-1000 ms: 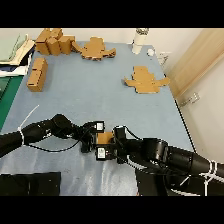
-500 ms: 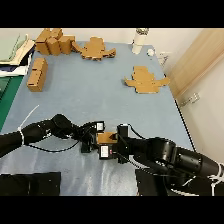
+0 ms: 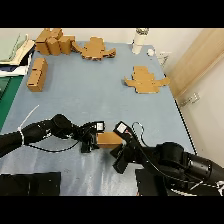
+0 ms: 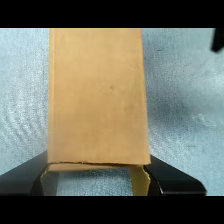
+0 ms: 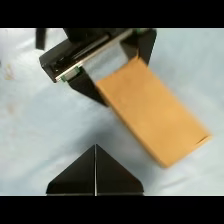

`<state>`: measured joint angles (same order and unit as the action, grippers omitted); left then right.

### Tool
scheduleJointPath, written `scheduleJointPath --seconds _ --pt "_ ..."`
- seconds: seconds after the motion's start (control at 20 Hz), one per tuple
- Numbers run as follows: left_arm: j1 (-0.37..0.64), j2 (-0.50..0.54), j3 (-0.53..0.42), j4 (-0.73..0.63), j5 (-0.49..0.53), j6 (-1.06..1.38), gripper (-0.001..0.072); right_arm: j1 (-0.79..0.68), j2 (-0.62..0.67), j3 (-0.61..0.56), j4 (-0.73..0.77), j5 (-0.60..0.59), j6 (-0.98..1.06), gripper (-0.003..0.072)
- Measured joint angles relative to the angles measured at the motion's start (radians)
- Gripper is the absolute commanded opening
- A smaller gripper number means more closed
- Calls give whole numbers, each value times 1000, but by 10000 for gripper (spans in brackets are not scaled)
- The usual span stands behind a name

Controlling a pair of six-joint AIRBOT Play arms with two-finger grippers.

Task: Fold the box.

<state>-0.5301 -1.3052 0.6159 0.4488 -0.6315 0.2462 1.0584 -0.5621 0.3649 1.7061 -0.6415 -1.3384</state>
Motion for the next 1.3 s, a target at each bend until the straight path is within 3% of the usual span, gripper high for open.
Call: scheduleJointPath --seconds 0.2,0.35,0.55,1.3 --pt "0 0 0 0 0 0 527 -1 14 -103 188 211 256 -1" --pt "0 0 0 0 0 0 526 -34 2 -147 241 375 400 -1" --pt "0 0 0 0 0 0 527 -75 -32 -169 268 486 491 0" --pt "0 0 0 0 1 0 527 -89 -124 -175 279 555 535 0"
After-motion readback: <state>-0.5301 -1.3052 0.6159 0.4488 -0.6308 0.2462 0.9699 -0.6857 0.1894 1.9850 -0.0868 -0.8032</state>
